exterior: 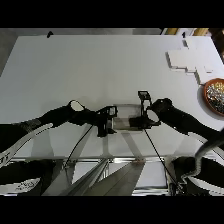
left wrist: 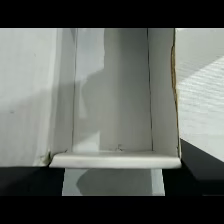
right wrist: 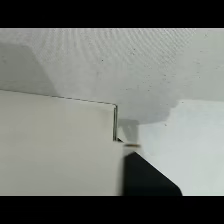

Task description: Fold the box and place the chain.

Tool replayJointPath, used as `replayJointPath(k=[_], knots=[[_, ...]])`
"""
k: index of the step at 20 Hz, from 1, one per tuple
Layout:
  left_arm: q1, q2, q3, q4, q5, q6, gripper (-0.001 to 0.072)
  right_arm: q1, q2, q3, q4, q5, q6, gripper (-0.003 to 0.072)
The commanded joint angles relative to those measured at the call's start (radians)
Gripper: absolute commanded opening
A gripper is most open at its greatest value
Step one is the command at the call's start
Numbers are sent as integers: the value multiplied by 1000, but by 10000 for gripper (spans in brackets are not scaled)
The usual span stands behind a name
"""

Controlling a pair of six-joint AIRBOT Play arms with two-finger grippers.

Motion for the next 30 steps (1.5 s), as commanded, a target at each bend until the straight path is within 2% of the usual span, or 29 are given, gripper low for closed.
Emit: replayJointPath(k=[1,4,5,6,7,11,12,14,17,19,21,24,28,30], knots=[[1,1,0,3,0,5,205,2,-2,2,0,-2,-2,17],[1,1,0,3,0,5,205,2,-2,2,0,-2,-2,20],[1,1,0,3,0,5,205,2,-1,2,0,-6,-2,92],[1,1,0,3,0,5,205,2,0,2,0,-7,-2,201],[1,1,0,3,0,5,205,2,1,2,-2,-6,-2,238],[1,1,0,3,0,5,205,1,53,2,-41,17,-61,256],[1,1,0,3,0,5,205,1,79,2,-53,47,-126,280],[1,1,0,3,0,5,205,1,146,2,-72,134,-285,280],[1,1,0,3,0,5,205,0,287,16,-153,234,-384,281],[1,1,0,2,0,5,205,-35,368,69,-246,304,-428,286],[1,1,0,3,0,5,205,-143,410,155,-359,343,-447,286],[1,1,0,3,0,5,205,-425,407,277,-409,291,-572,282],[1,1,0,2,0,5,205,-834,354,285,-392,155,-621,275],[1,1,0,1,0,5,205,-966,303,285,-365,68,-575,275]])
